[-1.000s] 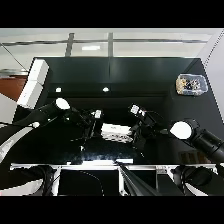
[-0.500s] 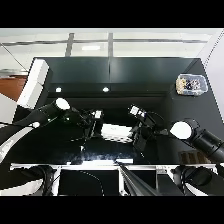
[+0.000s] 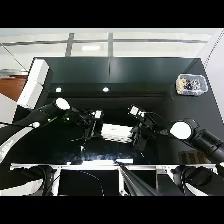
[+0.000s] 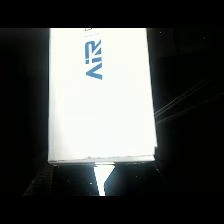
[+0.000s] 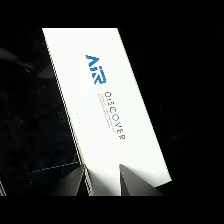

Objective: Fold the box and place the chain.

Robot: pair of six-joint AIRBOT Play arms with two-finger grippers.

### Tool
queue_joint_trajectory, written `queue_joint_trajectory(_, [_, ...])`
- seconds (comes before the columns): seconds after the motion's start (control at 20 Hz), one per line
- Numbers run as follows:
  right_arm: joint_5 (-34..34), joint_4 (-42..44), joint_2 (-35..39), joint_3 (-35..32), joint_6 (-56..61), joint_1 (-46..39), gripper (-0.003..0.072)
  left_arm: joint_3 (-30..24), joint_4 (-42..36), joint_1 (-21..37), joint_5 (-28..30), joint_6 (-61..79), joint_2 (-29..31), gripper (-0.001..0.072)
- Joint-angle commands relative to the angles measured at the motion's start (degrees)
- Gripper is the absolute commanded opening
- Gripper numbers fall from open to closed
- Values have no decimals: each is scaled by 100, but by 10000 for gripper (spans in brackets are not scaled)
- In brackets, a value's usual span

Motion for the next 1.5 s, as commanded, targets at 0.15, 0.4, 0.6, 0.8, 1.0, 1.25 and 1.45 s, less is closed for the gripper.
queue_joint_trajectory(0.15, [-4,-2,-13,-81,7,4,241,0,0,0,2,2,-4,396])
queue_joint_trajectory(0.4, [39,2,7,-66,391,2,241,0,0,0,2,2,-4,396])
queue_joint_trajectory(0.6, [584,15,22,133,905,2,240,0,0,0,2,2,-4,396])
queue_joint_trajectory(0.8, [763,273,63,391,1902,0,76,0,0,0,2,2,-4,396])
queue_joint_trajectory(1.0, [472,1191,11,389,2612,2,27,0,0,0,2,2,-4,396])
queue_joint_trajectory(1.25, [-409,1353,-442,33,4116,2,27,0,0,0,2,2,-4,396])
queue_joint_trajectory(1.45, [-577,1475,-763,-52,4144,2,28,0,0,0,2,2,-4,396])
